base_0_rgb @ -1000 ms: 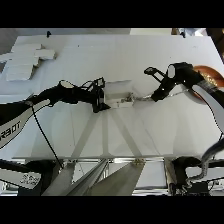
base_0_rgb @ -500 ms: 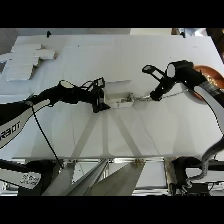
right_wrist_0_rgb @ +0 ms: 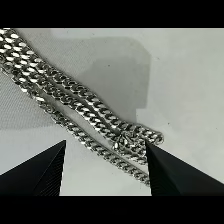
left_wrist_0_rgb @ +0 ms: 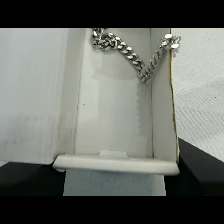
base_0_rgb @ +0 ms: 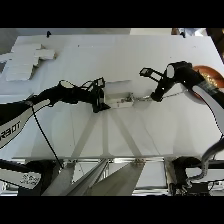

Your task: Fold the box and place the chain.

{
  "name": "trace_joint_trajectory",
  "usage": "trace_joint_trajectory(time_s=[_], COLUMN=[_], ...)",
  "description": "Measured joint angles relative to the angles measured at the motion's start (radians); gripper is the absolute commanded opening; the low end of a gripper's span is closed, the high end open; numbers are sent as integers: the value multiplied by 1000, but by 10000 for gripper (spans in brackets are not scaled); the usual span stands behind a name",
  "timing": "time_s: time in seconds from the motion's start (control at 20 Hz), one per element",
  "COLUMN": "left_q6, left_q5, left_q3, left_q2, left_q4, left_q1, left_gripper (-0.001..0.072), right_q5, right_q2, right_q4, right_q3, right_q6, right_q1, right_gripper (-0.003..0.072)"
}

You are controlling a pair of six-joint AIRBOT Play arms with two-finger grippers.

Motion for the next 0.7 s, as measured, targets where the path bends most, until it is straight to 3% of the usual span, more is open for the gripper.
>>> trace_joint_trajectory(time_s=[0.15,0.3,0.45,0.55,0.7], left_q6=[0,0,0,0,0], left_q5=[0,0,0,0,0], left_q3=[0,0,0,0,0], left_q2=[0,0,0,0,0], left_q4=[0,0,0,0,0], left_q1=[0,0,0,0,0], left_gripper=[479,479,479,479,479], right_q5=[-7,-13,-13,-14,-7], right_q2=[-16,-30,-35,-39,-39], right_q4=[2,7,8,13,17], right_q3=[0,1,1,0,0], right_q6=[-6,-5,-5,0,8], right_q1=[-1,-1,-1,-2,-2], right_gripper=[510,303,213,20,18])
